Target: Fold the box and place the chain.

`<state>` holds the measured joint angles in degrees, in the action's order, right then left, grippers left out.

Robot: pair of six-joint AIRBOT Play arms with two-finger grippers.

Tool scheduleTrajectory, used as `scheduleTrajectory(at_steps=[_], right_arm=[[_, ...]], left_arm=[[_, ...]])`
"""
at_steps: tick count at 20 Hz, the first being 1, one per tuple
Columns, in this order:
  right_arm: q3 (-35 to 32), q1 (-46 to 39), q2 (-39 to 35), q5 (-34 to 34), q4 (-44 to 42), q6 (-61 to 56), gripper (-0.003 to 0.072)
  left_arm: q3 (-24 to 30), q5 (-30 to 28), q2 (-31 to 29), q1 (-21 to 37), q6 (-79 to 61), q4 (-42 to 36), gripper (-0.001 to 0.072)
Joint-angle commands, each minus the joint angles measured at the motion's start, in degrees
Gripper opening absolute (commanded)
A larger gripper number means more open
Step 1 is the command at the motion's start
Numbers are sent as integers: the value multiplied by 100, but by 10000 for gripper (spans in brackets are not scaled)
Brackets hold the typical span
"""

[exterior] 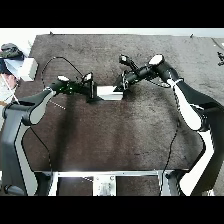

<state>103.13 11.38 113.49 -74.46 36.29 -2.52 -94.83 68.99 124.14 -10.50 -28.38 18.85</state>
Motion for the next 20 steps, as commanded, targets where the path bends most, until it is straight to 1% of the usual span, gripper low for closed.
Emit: scheduleTrajectory(at_steps=[1, 5, 9, 14, 15, 16, 18, 19, 20], right_arm=[[-160, -2, -37, 483, -356, 459, 360], [-160, 4, -37, 382, -413, 579, 360], [-160, 4, -33, -44, -417, 640, 361], [-173, 17, 0, 2, -417, 643, 361], [-175, 17, 31, 129, -417, 645, 389], [-186, 20, 52, 238, -415, 673, 488], [-208, 31, 81, 339, -417, 892, 484], [-208, 42, 83, 343, -407, 929, 460], [-208, 59, 81, 387, -393, 966, 460]], left_arm=[[-4, -4, -2, 2, -2, 2, 353], [-4, -2, -2, 2, -2, 2, 352], [-4, -2, -2, 2, -2, 2, 353], [-4, -2, -2, 2, -2, 2, 353], [-4, -2, -2, 2, -2, 2, 353], [-4, 0, -2, 2, -2, 2, 353], [-4, 0, -2, 2, -2, 2, 352], [-4, -2, -2, 2, -2, 2, 353], [-4, -2, -2, 2, -2, 2, 353]])
